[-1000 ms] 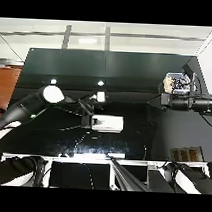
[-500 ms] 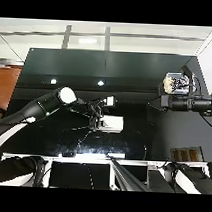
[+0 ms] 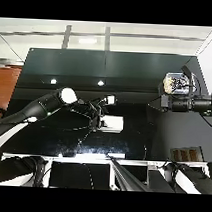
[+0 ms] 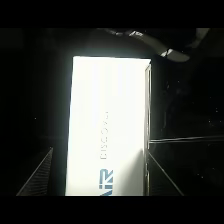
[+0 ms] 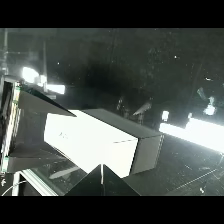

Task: Fold the box and place the chain.

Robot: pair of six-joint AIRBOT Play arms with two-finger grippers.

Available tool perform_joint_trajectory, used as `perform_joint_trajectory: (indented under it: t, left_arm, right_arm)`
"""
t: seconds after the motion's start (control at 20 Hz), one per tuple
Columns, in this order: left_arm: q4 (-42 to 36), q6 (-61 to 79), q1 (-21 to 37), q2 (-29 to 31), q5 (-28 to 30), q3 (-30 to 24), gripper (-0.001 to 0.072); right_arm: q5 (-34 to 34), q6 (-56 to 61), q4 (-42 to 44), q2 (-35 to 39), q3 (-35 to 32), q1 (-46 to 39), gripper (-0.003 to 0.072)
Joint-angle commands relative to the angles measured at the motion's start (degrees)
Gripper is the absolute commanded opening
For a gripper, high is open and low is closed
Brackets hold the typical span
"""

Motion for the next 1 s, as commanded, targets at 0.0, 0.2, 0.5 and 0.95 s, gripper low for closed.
perform_joint_trajectory:
  t: [0.0,0.2,0.5,0.95]
  left_arm:
    - [0.39,-0.17,-0.33,-0.35,-2.45,0.02,0.0707]
    - [1.75,-0.17,-0.92,-0.52,-2.10,0.02,0.0707]
    - [1.84,-0.17,-0.94,-1.68,-0.55,0.04,0.0707]
    - [7.69,-4.50,-5.64,-5.53,4.20,0.04,0.0707]
  right_arm:
    - [0.07,-0.04,-0.02,0.04,-0.04,0.04,0.0021]
    - [0.07,-0.15,-0.02,0.04,-0.04,0.04,0.0021]
    - [0.07,-0.15,-0.02,0.04,-0.04,0.04,0.0021]
    - [0.07,-0.17,-0.02,0.04,-0.04,0.04,0.0021]
